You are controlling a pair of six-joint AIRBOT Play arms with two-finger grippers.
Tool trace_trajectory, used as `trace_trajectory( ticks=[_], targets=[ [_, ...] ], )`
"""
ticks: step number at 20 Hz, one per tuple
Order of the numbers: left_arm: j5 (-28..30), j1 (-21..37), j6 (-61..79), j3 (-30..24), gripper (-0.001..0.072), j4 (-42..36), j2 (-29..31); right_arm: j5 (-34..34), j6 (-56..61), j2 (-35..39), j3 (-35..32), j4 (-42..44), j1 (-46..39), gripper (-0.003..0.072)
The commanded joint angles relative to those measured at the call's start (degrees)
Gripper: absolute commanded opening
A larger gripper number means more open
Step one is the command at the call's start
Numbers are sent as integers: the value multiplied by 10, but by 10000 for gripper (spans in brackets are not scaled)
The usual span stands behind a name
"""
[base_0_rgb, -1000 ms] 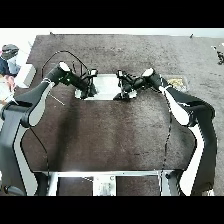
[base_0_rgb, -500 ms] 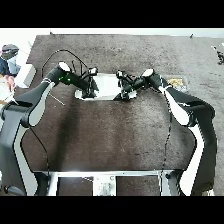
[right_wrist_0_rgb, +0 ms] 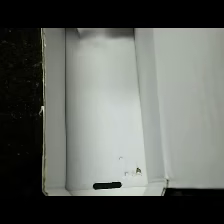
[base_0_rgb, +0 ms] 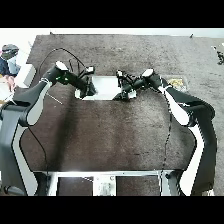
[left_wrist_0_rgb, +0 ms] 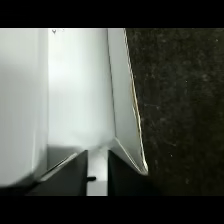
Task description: Fold the box and place the chain.
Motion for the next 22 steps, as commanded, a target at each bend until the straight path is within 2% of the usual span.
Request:
trace_trajectory(
  ticks=[1,4,6,10,13,16,22],
  targets=[
    [-53,24,-5,0,26,-13,1,2,0,0,0,-1,0,408],
    [-85,40,-17,1,12,-20,5,2,0,0,0,-1,0,408],
    [-86,50,-39,2,10,-38,18,2,0,0,0,-1,0,408],
    [-45,71,-179,2,8,-33,77,2,0,0,0,-1,0,408],
    [7,86,-372,2,8,16,123,2,0,0,0,-1,0,408],
    [28,113,-480,0,8,16,141,2,0,0,0,-1,0,408],
    [35,152,-532,-38,8,18,143,2,0,0,0,-1,0,408]
  ],
)
